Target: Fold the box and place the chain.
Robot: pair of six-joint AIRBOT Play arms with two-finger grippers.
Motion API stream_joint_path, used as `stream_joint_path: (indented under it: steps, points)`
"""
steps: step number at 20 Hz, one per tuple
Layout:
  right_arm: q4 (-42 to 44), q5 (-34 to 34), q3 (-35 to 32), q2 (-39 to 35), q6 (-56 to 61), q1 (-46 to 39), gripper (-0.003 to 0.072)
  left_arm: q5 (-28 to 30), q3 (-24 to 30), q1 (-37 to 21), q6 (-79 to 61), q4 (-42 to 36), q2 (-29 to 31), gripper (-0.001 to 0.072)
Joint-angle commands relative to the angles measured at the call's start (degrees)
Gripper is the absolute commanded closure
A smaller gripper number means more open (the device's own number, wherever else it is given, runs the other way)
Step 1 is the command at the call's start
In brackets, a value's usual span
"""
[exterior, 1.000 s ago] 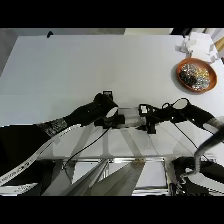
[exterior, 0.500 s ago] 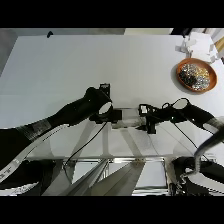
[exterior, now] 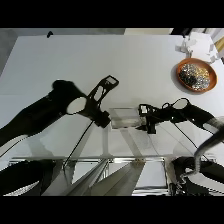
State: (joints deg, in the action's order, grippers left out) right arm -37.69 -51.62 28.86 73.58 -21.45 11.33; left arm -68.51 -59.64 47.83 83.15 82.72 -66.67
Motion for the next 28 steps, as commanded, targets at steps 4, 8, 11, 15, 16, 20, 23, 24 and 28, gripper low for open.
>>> stream_joint_path:
  steps: [4,8,11,15,16,20,23,24,28]
  points:
    - [0.0,0.0,0.1,0.0,0.0,0.0,0.0394,13.9,22.7,-10.6,-77.3,-27.6,13.2,0.0239]
    - [0.0,0.0,0.1,0.0,0.0,0.0,0.0394,16.2,26.2,-16.5,-87.2,-42.2,4.2,0.0030]
    - [0.0,0.0,0.1,0.0,0.0,0.0,0.0394,19.9,26.2,-16.8,-92.0,-50.9,-4.2,-0.0011]
    - [0.0,0.0,0.1,0.0,0.0,0.0,0.0394,20.9,24.5,-16.7,-94.7,-55.3,-12.2,-0.0011]
    - [0.0,0.0,0.1,0.0,0.0,0.0,0.0394,21.4,23.9,-16.7,-94.8,-55.3,-13.2,-0.0011]
    - [0.0,0.0,0.1,0.0,0.0,0.0,0.0394,23.5,21.7,-16.2,-95.1,-55.3,-15.4,-0.0011]
    - [0.0,0.0,0.1,0.0,0.0,0.0,0.0394,23.9,20.9,-14.8,-97.4,-56.3,-15.4,-0.0011]
    - [0.0,0.0,0.1,0.0,0.0,0.0,0.0394,24.3,20.9,-14.5,-98.2,-56.3,-15.4,-0.0011]
    - [0.0,0.0,0.1,0.0,0.0,0.0,0.0394,24.6,20.9,-14.4,-98.4,-56.3,-15.4,-0.0011]
